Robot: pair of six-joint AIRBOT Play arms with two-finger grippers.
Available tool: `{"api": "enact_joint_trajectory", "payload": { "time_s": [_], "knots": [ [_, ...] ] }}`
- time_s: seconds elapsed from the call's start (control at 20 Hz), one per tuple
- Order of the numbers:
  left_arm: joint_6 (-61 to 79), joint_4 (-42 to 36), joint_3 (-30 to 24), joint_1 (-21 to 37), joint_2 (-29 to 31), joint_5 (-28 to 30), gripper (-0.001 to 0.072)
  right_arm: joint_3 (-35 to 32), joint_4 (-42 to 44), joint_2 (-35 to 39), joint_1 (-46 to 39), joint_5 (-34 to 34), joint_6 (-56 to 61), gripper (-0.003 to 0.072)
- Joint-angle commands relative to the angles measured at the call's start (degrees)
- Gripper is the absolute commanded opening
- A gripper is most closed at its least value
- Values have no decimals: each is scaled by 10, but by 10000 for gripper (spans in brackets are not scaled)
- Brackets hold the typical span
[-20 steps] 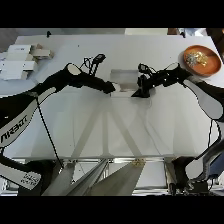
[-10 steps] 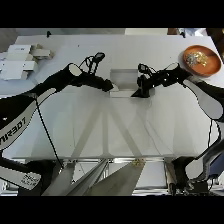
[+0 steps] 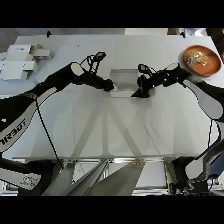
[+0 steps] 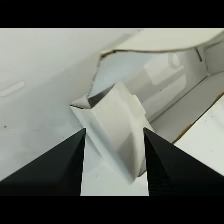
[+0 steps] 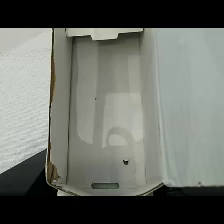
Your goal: Fold the box and place the chain.
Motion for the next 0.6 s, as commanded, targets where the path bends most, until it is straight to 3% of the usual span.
{"api": "enact_joint_trajectory", "payload": {
  "time_s": [0.0,0.15,0.35,0.55],
  "knots": [
    [-70,48,11,-22,-1,0,400,0,0,0,0,0,0,496],
    [-191,158,54,-39,-10,-25,397,0,0,0,0,0,0,496],
    [-271,202,115,-53,-39,-80,397,0,0,0,0,0,0,496],
    [-355,279,139,-79,-57,-113,394,0,0,0,0,0,0,496]
  ]
}}
